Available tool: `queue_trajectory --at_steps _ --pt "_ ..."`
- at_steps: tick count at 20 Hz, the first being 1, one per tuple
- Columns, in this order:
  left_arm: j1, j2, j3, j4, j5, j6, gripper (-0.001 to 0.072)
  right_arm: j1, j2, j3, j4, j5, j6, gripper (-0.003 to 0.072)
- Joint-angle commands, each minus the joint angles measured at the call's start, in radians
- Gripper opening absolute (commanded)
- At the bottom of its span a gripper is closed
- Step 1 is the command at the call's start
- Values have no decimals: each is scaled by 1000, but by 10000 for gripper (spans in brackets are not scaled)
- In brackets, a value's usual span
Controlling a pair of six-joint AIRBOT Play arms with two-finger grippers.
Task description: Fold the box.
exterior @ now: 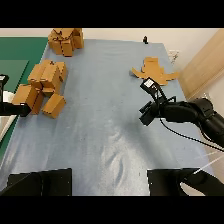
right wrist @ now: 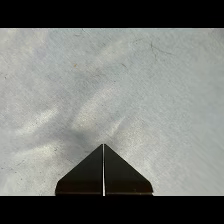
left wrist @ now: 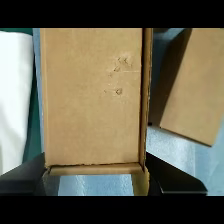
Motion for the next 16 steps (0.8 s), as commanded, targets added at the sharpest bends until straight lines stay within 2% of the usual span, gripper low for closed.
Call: queue_trajectory --at_steps 1,12,13,14,15,16 --pt "2 -45 14 -40 45 25 9 0 1 0 18 1 0 3" --pt "2 -58 16 -52 40 29 20 0 1 0 27 0 1 3" --pt "2 -58 16 -51 42 29 136 0 1 0 33 0 1 3" --pt "2 -58 16 -51 51 28 441 0 1 0 36 0 1 3" --pt "2 -58 16 -51 69 24 537 0 1 0 41 0 1 4" --pt "2 -58 17 -51 85 25 538 0 1 0 44 0 1 4"
